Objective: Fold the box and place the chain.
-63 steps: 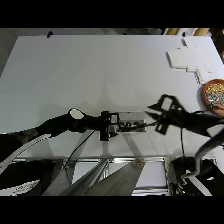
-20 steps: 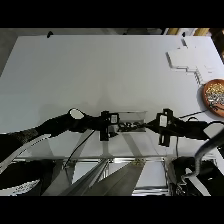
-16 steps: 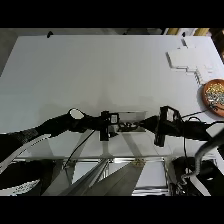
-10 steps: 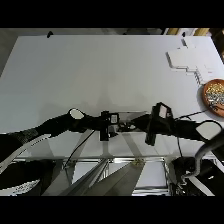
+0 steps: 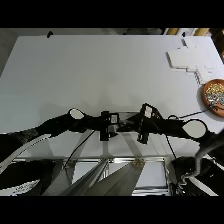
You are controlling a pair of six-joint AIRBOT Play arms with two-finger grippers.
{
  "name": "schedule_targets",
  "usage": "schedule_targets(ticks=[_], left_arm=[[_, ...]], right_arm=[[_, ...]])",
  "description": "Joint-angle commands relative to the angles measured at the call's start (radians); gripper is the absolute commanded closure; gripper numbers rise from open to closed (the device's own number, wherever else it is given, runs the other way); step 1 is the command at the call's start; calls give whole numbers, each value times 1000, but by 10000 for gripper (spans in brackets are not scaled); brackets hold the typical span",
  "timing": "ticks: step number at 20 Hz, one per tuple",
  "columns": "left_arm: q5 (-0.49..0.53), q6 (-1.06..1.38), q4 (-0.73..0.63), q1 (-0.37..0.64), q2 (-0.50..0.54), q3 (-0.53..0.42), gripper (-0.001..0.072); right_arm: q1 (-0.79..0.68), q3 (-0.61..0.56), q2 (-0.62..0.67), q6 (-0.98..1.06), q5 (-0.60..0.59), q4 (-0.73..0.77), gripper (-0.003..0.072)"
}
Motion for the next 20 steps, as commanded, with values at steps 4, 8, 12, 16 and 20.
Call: schedule_targets(ticks=[4,8,12,16,20], left_arm=[[0,0,0,0,0,0,365],[0,0,0,0,0,0,365],[0,0,0,0,0,0,365],[0,0,0,0,0,0,365],[0,0,0,0,0,0,365]], right_arm=[[-365,21,270,-77,192,-264,520],[-526,17,279,-107,213,-278,528],[-520,5,148,-106,228,-486,523],[-411,-20,-17,-223,234,-505,506],[-303,-20,-154,-290,195,-503,506]])
